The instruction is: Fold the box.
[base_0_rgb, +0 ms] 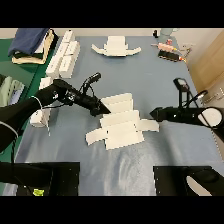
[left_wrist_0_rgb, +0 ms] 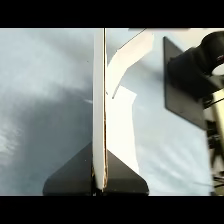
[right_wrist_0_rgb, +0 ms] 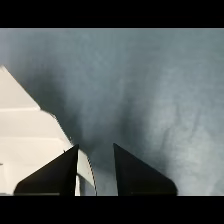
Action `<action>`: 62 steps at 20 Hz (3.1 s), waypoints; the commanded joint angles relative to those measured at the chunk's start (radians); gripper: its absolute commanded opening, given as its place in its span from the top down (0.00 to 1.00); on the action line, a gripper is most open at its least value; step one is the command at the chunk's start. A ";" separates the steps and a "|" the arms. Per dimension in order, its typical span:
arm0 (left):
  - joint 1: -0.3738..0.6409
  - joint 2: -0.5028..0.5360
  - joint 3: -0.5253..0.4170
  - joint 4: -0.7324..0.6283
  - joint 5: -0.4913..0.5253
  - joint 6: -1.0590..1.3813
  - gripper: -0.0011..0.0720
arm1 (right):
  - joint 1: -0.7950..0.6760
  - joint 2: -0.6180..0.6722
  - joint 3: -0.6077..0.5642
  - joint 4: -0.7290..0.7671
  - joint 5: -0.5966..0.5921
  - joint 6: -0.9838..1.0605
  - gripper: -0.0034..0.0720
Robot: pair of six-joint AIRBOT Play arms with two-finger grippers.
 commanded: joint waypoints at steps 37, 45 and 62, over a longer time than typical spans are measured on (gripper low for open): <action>-0.452 0.375 -0.402 -0.141 0.807 0.499 0.97 | 0.004 -0.007 -0.170 0.087 0.148 0.089 0.93; -0.452 0.405 -0.393 -0.141 0.715 0.499 0.97 | 0.003 -0.008 -0.234 0.071 0.092 0.090 0.93; -0.354 0.416 -0.378 -0.059 0.699 0.573 0.97 | -0.003 0.059 -0.073 -0.067 0.000 0.178 0.93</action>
